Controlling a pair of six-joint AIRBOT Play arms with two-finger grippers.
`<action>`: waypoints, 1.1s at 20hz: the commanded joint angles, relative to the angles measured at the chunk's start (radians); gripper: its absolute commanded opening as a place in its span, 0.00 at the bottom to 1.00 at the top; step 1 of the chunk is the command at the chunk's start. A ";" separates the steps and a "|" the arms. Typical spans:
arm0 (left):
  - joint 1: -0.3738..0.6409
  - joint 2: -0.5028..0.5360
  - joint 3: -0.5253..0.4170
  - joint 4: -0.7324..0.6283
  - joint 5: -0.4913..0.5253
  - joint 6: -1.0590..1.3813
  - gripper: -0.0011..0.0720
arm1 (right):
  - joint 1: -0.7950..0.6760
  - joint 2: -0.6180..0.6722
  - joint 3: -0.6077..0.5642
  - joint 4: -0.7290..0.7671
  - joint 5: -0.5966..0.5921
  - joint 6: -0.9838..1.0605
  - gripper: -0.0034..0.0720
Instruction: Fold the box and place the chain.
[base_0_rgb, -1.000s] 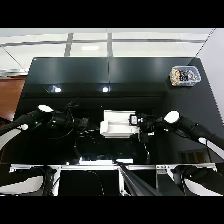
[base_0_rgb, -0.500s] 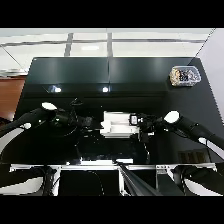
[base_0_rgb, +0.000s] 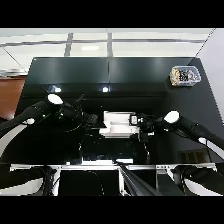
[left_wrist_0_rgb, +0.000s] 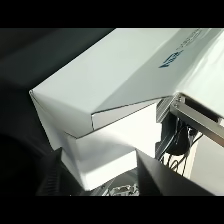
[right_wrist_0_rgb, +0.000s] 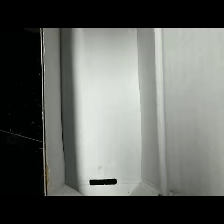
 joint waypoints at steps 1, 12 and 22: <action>-0.005 0.008 0.022 0.032 -0.022 -0.059 0.65 | 0.000 0.000 0.000 0.000 0.000 0.000 0.13; -0.085 0.008 0.069 0.106 0.050 -0.213 0.65 | 0.000 0.000 0.000 0.000 0.000 0.000 0.13; -0.201 0.008 0.192 0.362 0.047 -0.445 0.44 | 0.000 0.000 0.000 0.000 0.000 0.000 0.13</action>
